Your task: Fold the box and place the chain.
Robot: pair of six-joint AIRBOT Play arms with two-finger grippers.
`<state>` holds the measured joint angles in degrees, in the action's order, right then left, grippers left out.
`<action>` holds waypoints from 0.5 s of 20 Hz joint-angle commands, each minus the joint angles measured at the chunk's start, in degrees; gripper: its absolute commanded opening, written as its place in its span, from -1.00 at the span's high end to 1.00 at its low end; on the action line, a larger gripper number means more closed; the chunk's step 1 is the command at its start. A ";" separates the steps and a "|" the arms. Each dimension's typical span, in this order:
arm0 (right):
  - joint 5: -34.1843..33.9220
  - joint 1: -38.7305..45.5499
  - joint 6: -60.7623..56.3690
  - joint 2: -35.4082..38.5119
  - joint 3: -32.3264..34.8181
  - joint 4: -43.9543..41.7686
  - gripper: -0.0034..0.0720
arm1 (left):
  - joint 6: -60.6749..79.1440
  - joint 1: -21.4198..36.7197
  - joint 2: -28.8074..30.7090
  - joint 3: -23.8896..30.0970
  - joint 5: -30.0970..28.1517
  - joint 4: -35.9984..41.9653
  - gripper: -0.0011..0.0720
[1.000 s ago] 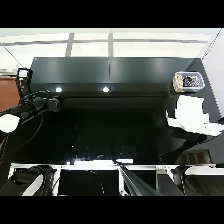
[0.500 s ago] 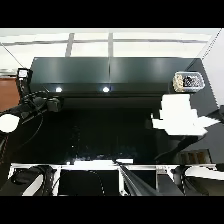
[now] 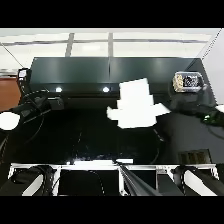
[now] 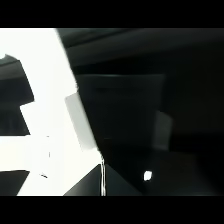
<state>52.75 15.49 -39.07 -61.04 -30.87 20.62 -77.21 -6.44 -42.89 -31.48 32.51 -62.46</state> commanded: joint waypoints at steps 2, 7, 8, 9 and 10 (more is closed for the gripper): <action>-11.56 -19.28 15.23 5.40 11.50 -19.41 0.86 | 11.98 0.00 -8.44 -1.27 5.55 24.79 -0.98; -20.24 -31.91 15.74 5.38 12.24 -21.07 0.86 | 20.46 0.02 -27.69 -10.29 24.48 32.22 -0.98; -20.35 -32.54 15.72 5.38 12.24 -21.11 0.85 | 20.44 0.00 -31.17 -12.37 27.69 29.83 -0.98; -20.15 -32.59 15.56 5.38 12.24 -21.09 0.85 | 20.83 0.00 -34.45 -14.21 31.17 28.00 -0.98; -20.20 -32.54 15.43 5.38 12.24 -21.18 0.86 | 23.39 0.02 -37.18 -15.54 34.32 27.54 -0.98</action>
